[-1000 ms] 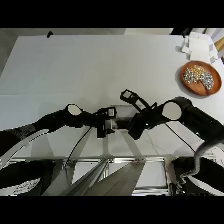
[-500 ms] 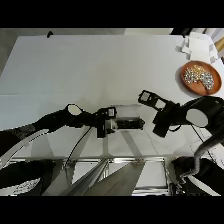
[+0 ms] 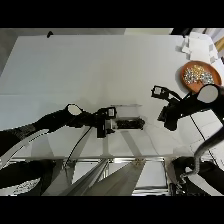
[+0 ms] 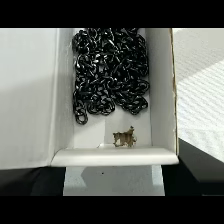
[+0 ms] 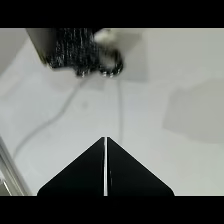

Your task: Fold the box and place the chain.

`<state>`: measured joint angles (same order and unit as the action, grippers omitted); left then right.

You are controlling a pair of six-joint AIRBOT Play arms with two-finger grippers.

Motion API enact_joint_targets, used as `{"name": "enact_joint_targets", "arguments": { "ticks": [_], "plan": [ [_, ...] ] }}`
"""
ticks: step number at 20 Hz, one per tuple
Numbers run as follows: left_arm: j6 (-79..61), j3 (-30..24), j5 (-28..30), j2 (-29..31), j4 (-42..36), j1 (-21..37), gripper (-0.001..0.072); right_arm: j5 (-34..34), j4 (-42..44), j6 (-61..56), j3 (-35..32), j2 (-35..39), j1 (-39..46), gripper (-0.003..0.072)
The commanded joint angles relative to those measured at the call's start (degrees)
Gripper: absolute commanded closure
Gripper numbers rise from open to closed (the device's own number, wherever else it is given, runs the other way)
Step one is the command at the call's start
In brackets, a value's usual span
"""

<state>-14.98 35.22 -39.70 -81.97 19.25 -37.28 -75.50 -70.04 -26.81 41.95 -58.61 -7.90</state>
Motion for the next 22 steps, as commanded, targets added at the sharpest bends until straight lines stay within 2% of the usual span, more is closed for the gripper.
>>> {"name": "enact_joint_targets", "arguments": {
  "ticks": [1,3,4,7,13,22],
  "plan": [
    [0.0,0.0,0.0,0.0,0.0,0.0,0.0678,0.0,-2.8,5.4,-0.1,-6.5,-0.6,0.0653],
    [0.0,0.0,0.0,0.0,0.0,0.0,0.0678,2.0,1.8,11.1,-0.1,-8.1,-2.0,0.0356],
    [0.0,0.0,0.0,0.0,0.0,0.0,0.0678,2.8,2.9,14.0,-0.1,-9.0,-2.8,0.0337],
    [0.0,0.0,0.0,0.0,0.0,0.0,0.0678,5.0,3.1,20.8,-0.1,-12.0,-4.7,0.0338],
    [0.0,0.0,0.0,0.0,0.0,0.0,0.0678,10.3,13.0,30.4,-1.0,-15.0,-4.7,0.0351],
    [0.0,0.0,0.0,0.0,0.0,0.0,0.0678,11.5,17.7,31.8,-3.6,-15.0,-4.7,0.0351]
  ]
}}
